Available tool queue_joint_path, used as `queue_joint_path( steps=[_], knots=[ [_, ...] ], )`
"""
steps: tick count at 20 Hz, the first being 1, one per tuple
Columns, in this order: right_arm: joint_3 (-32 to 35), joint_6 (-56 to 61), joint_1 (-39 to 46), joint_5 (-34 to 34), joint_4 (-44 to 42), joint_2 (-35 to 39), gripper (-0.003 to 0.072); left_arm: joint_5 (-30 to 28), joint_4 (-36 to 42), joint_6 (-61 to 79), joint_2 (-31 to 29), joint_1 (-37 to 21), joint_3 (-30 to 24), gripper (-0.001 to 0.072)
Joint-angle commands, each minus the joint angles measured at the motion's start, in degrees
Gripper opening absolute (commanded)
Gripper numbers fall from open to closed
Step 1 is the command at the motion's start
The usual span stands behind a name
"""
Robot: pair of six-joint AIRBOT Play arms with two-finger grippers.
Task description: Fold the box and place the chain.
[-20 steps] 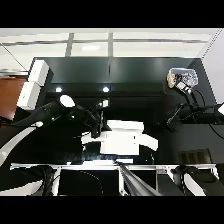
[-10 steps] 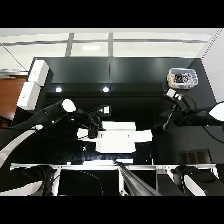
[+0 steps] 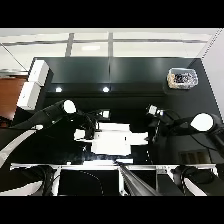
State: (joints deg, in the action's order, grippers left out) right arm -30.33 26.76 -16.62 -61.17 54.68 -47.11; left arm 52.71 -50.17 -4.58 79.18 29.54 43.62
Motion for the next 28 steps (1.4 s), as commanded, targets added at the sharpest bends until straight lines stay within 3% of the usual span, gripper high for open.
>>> queue_joint_path(
  steps=[1,8,17,22,28],
  knots=[
    [1.81,-2.62,-5.07,0.42,-0.02,-0.02,0.0703,-2.64,2.67,1.81,0.11,0.02,0.09,0.0028],
    [4.76,-7.54,-15.78,8.15,-0.02,-0.68,0.0703,-2.56,2.69,1.57,0.13,0.02,0.09,0.0028],
    [5.46,-15.26,-22.05,15.50,-2.62,-8.61,0.0703,-2.54,2.69,1.57,0.15,0.02,0.09,0.0029],
    [5.46,-15.15,-26.29,25.22,-5.18,-10.88,0.0703,-2.54,2.69,1.57,0.15,0.02,0.09,0.0029],
    [5.44,-14.12,-26.43,25.44,-5.18,-11.04,0.0703,-2.54,2.69,1.57,0.15,0.02,0.09,0.0029]
  ],
)
